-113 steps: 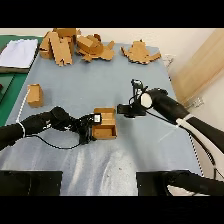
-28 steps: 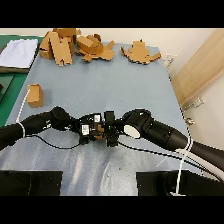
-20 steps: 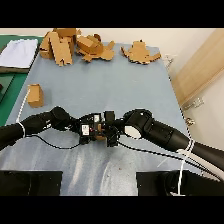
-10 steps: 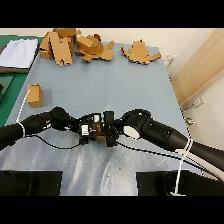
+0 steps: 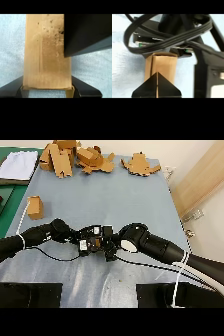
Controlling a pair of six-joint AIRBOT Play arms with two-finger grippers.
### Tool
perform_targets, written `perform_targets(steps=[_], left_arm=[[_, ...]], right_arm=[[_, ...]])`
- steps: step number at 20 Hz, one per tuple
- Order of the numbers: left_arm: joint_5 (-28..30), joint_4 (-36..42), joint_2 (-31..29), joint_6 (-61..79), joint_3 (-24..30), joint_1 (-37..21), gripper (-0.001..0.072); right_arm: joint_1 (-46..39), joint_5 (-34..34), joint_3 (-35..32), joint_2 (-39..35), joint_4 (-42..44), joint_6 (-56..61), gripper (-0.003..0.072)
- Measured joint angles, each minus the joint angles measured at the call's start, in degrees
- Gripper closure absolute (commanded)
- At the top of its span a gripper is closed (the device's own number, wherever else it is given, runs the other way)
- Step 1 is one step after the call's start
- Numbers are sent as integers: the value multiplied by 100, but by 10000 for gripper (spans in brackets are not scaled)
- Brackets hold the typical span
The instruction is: Fold the box.
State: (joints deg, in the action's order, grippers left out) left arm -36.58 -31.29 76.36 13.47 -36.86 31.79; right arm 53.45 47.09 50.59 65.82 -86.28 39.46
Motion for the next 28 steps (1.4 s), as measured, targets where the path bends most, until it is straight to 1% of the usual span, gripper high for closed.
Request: perform_targets(steps=[2, 4, 7, 8, 12, 14, 15, 16, 17, 18, 21, 23, 25, 28], left_arm=[[0, -2, 0, 0, 0, 2, 253], [-2, -2, 0, -2, 0, 2, 253], [0, -2, 0, -2, 0, 2, 253], [0, -2, 0, -2, 0, 2, 253], [0, -2, 0, -2, 0, 2, 252], [0, -2, 0, -2, 0, 2, 252], [0, -2, 0, -2, 0, 2, 252], [2, -2, 0, -2, 0, 2, 253], [2, -2, 0, -2, 0, 2, 253], [2, -2, 0, -2, 0, 2, 253], [4, -2, 0, -2, 0, 2, 253], [15, -2, -2, -2, 0, 2, 253], [22, -2, -2, -2, 0, 2, 253], [31, -2, -2, -2, 0, 2, 253]], right_arm=[[0, 11, 0, -140, 0, 164, 663], [-61, 7, 2, -382, -11, 645, 664], [-328, 199, -20, -835, -87, 1978, 667], [-426, 321, -63, -979, -96, 2439, 682], [-684, 752, -363, -1408, -98, 3877, 684], [-774, 765, -570, -1543, -74, 4841, 686], [-839, 638, -721, -1611, -72, 5501, 686], [-901, 387, -920, -1679, -17, 6179, 686], [-962, -2, -1145, -1731, 157, 6765, 686], [-999, -592, -1429, -1768, 522, 7276, 686], [-940, -2522, -2251, -1786, 2074, 8096, 687], [-754, -3576, -2616, -1773, 2931, 8367, 687], [-610, -4223, -2796, -1762, 3364, 8507, 686], [-496, -4743, -2922, -1685, 3606, 8616, 686]])
